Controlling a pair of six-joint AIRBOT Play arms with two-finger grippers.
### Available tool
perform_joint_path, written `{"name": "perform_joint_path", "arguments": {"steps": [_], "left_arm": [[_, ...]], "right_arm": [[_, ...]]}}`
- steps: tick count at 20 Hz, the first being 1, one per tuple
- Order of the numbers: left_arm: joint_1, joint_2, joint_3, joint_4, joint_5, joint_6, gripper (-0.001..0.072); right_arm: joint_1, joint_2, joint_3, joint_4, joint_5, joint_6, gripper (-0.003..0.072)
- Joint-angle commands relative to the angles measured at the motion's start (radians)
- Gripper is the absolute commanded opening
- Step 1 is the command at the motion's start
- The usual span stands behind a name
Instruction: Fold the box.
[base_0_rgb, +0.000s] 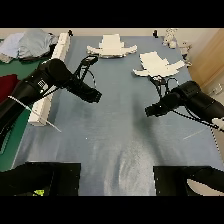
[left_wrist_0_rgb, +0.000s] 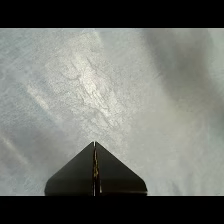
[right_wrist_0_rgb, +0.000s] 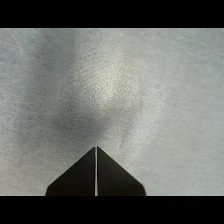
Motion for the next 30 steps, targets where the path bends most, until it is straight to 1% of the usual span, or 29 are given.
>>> {"name": "perform_joint_path", "arguments": {"steps": [1,3,6,7,8,9,11,12,13,15,17,18,19,20,22,24,27,30], "left_arm": [[0.001,0.000,0.001,0.000,0.001,0.000,0.0015],[0.001,0.000,0.001,0.000,0.001,0.000,0.0015],[0.001,0.000,0.001,0.000,0.001,0.000,0.0015],[0.001,0.000,0.001,0.000,0.001,0.000,0.0015],[0.001,-0.001,0.001,0.000,0.002,0.000,0.0015],[0.001,-0.002,0.001,0.000,0.002,0.000,0.0015],[0.001,-0.001,0.001,0.000,0.002,0.000,0.0015],[0.001,-0.002,0.001,0.000,0.002,0.000,0.0015],[0.001,-0.001,0.001,0.000,0.002,0.000,0.0015],[0.001,-0.002,0.001,0.000,0.002,0.000,0.0015],[0.001,-0.002,0.001,0.000,0.002,0.000,0.0015],[0.001,-0.002,0.001,0.000,0.002,0.000,0.0015],[0.001,-0.002,0.001,0.000,0.002,0.000,0.0015],[0.001,-0.002,0.001,0.000,0.002,0.000,0.0015],[0.001,-0.002,0.001,0.000,0.002,0.000,0.0015],[0.001,-0.002,0.001,0.000,0.002,0.000,0.0015],[0.001,-0.002,0.001,0.000,0.002,0.000,0.0015],[0.001,-0.002,0.001,0.000,0.002,0.000,0.0015]], "right_arm": [[0.000,0.000,0.001,0.004,0.006,0.000,0.0019],[0.000,0.000,0.001,0.042,0.012,0.000,0.0018],[-0.001,-0.001,0.002,0.146,0.008,0.026,0.0020],[-0.003,-0.003,0.014,0.143,0.001,0.088,0.0133],[-0.021,-0.014,0.047,0.114,-0.011,0.143,0.0269],[-0.068,-0.036,0.107,0.092,-0.029,0.158,0.0289],[-0.210,-0.110,0.276,0.102,-0.081,0.132,0.0289],[-0.308,-0.172,0.394,0.139,-0.134,0.085,0.0289],[-0.408,-0.249,0.520,0.196,-0.184,0.018,0.0289],[-0.579,-0.414,0.759,0.327,-0.246,-0.070,0.0289],[-0.719,-0.613,1.001,0.457,-0.253,-0.089,0.0289],[-0.765,-0.703,1.095,0.513,-0.252,-0.088,0.0290],[-0.802,-0.793,1.180,0.568,-0.251,-0.088,0.0289],[-0.827,-0.861,1.228,0.621,-0.234,-0.089,0.0289],[-0.849,-0.947,1.234,0.727,-0.144,-0.103,0.0289],[-0.848,-1.011,1.234,0.792,-0.095,-0.144,0.0289],[-0.832,-1.065,1.234,0.830,-0.058,-0.191,0.0289],[-0.821,-1.082,1.235,0.843,0.028,-0.193,0.0288]]}}
